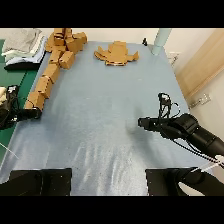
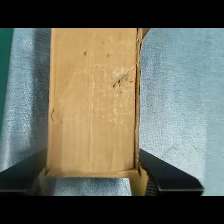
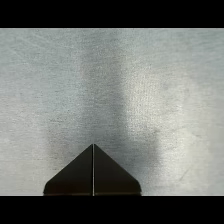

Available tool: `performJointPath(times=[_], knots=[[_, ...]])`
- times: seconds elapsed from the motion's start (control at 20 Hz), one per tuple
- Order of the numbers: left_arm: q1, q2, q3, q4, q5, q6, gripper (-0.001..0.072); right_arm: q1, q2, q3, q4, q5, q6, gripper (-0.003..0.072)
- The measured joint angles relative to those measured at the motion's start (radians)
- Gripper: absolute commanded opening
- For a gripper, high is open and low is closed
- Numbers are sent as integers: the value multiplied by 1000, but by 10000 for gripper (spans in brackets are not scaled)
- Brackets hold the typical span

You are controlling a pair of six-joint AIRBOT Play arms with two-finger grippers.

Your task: Fold the box.

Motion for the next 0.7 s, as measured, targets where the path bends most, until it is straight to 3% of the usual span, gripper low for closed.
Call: performJointPath(times=[0.25, 0.4, 0.7], knots=[[2, 6, 0, 1, -14, 0, 701, 0, 0, 0, 0, 0, 0, 4], [2, 47, 7, 29, -85, -2, 701, 0, 0, 0, 0, 0, 0, 4], [2, 206, 79, 363, -350, -199, 700, 0, 0, 0, 23, -1, 0, 4]])
